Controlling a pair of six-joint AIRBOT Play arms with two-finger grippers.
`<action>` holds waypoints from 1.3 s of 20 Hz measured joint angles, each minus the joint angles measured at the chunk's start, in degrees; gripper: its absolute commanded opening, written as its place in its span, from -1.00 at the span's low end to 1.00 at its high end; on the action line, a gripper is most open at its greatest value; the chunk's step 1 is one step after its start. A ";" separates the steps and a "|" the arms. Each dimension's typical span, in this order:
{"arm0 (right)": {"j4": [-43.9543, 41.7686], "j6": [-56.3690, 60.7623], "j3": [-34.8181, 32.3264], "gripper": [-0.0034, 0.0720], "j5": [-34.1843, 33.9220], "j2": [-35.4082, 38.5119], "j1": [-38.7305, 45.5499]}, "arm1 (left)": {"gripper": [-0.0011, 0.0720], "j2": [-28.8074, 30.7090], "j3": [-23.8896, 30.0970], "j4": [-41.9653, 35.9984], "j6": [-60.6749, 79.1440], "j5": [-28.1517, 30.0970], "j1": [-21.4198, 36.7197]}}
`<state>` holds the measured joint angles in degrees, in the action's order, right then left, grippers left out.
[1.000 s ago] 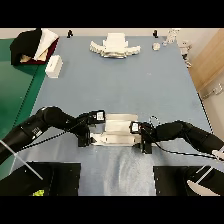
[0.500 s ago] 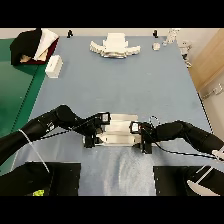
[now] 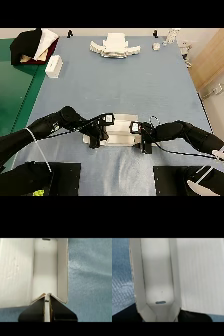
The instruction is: Fold the box.
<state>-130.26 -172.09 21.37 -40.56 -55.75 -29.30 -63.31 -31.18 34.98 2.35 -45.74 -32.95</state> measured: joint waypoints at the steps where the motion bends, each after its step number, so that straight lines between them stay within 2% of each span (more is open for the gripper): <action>1: 0.00 -0.02 0.00 0.46 0.00 0.00 0.00 | -0.67 -0.22 0.00 -0.61 0.31 0.17 -0.07; 2: 0.00 -0.02 0.00 0.46 0.00 0.00 0.00 | -0.39 -0.39 0.00 -1.01 0.57 0.35 -0.11; 3: 0.00 -0.02 0.00 0.46 0.00 0.00 0.00 | 0.12 -0.52 0.00 -1.42 0.76 0.44 -0.17; 4: 0.00 -0.02 0.00 0.46 0.00 0.00 0.00 | 0.38 -0.61 0.00 -1.81 0.90 0.39 -0.24; 11: 0.00 -0.04 0.00 0.46 0.00 0.00 0.00 | 0.37 -1.27 -0.02 -2.29 0.70 0.07 -0.28; 12: 0.00 -0.04 0.00 0.46 0.00 0.00 0.00 | 0.15 -1.31 -0.02 -2.29 0.63 -0.07 -0.28; 13: 0.00 -0.04 0.00 0.46 0.00 0.00 0.00 | -0.67 -1.31 -0.02 -2.10 0.20 -0.31 -0.28; 14: 0.00 -0.04 0.00 0.46 0.00 0.00 0.00 | -0.93 -1.29 -0.02 -1.16 -0.72 -0.72 -0.28; 19: 0.00 -0.04 0.00 0.46 0.02 0.00 0.00 | -0.94 1.60 -0.61 10.47 -15.50 -1.44 -0.31; 23: 0.00 -0.04 0.00 0.46 0.00 0.00 0.00 | -0.94 7.56 -0.74 19.87 -34.36 -3.13 -0.07; 26: 0.00 -0.04 0.00 0.46 0.00 0.00 0.00 | -0.94 12.66 -0.81 25.88 -50.25 -4.83 2.67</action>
<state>-130.26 -172.13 21.37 -40.56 -55.75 -29.30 -50.65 -31.99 60.86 -47.90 -50.57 -30.28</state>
